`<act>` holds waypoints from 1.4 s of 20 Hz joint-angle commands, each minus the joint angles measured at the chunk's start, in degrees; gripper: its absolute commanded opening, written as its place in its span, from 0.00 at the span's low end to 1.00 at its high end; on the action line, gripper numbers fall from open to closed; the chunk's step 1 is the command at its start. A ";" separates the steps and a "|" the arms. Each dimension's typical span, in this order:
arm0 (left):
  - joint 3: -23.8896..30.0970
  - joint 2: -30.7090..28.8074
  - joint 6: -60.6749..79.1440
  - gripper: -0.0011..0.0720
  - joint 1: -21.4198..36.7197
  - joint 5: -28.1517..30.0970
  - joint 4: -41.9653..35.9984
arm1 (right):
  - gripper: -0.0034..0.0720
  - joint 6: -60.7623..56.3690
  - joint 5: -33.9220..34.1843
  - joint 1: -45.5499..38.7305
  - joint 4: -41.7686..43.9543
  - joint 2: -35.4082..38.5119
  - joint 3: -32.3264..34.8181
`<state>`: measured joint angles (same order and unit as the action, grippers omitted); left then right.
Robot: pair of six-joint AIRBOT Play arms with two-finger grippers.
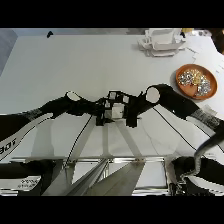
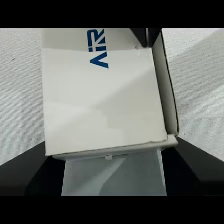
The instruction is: Fold the box and place the chain.
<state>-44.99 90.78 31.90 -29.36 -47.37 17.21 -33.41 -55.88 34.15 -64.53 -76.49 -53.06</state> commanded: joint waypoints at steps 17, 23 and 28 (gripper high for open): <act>-0.04 -0.02 0.02 0.03 0.04 0.00 0.02 | 0.08 -44.35 -17.09 -34.12 -13.27 17.29 6.67; -0.04 -0.02 0.02 0.03 0.04 0.00 0.00 | 0.08 -44.37 -17.20 -35.41 -15.85 17.31 7.58; -0.04 -0.02 0.02 0.03 0.04 0.00 0.00 | 0.08 -44.37 -17.20 -35.41 -15.85 17.31 7.58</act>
<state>-44.99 90.76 31.92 -29.36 -47.37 17.21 -77.65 -73.10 -1.08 -80.16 -59.22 -45.54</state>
